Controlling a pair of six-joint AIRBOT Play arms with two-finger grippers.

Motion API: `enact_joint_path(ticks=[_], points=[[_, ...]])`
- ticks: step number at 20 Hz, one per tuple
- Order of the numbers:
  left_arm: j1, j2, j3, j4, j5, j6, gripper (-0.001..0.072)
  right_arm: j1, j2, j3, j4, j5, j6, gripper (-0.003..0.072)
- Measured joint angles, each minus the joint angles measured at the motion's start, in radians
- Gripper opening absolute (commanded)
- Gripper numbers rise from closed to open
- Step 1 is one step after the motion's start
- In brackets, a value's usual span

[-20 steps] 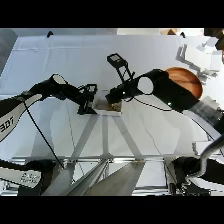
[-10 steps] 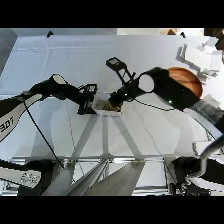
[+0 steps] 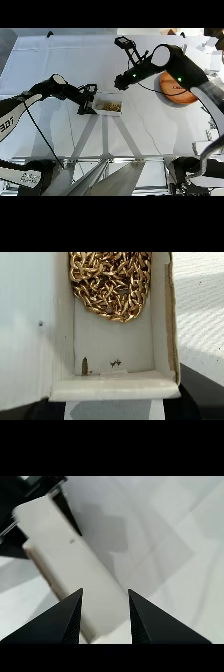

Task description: Fold the box and place the chain.

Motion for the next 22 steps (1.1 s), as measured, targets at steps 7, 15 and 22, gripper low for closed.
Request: enact_joint_path(ticks=[7,15,22], points=[[0.0,0.0,0.0,0.0,0.0,0.0,0.0175,-0.017,-0.177,0.019,0.295,0.098,-0.262,0.0311],[0.0,0.0,0.0,0.0,0.0,0.0,0.0175,0.053,-0.179,0.019,0.244,0.071,-0.425,0.031],[0.0,0.0,0.0,0.0,0.0,0.0,0.0175,0.148,-0.064,-0.101,0.111,-0.141,-0.451,0.026]])
